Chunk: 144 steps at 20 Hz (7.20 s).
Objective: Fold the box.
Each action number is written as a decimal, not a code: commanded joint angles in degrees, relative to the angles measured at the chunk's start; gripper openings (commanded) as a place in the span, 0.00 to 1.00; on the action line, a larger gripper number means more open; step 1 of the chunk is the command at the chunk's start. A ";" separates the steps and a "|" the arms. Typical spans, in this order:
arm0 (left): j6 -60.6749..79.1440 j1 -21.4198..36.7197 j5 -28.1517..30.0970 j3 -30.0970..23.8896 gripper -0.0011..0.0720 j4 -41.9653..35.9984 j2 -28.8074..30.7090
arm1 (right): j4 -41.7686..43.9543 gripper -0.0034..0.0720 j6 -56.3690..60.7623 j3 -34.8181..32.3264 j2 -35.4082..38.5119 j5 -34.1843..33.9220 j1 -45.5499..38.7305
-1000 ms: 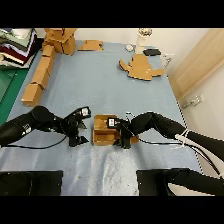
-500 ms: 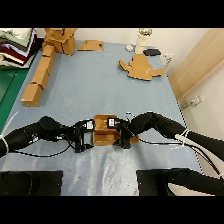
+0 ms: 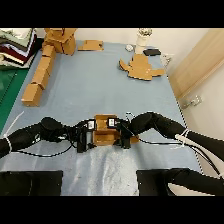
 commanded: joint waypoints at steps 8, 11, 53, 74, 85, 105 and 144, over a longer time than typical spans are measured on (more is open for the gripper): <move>1.09 -2.75 2.16 0.57 0.96 0.70 -1.46 | 0.00 0.58 0.00 -0.02 -0.04 0.00 0.02; 1.05 -2.75 2.34 0.61 0.96 0.70 -1.49 | 0.00 0.58 0.00 -0.02 -0.04 0.02 0.02; -5.14 -1.36 -0.20 4.20 0.80 7.30 -4.70 | -0.02 0.58 0.00 -0.02 -0.04 0.00 0.02; -5.11 -1.20 0.81 4.20 0.64 6.47 -4.68 | 0.00 0.58 0.00 -0.02 -0.04 0.00 0.02; -5.11 -1.22 0.72 4.20 0.64 6.45 -4.68 | -0.02 0.58 0.00 -0.02 -0.04 0.00 0.02; -5.11 -1.22 0.70 4.20 0.64 6.45 -4.68 | -2.84 1.00 5.55 0.28 2.14 -4.28 -0.46; -5.11 -1.22 0.66 4.20 0.64 6.47 -4.68 | -3.02 0.05 76.83 17.94 -11.78 -3.52 -1.84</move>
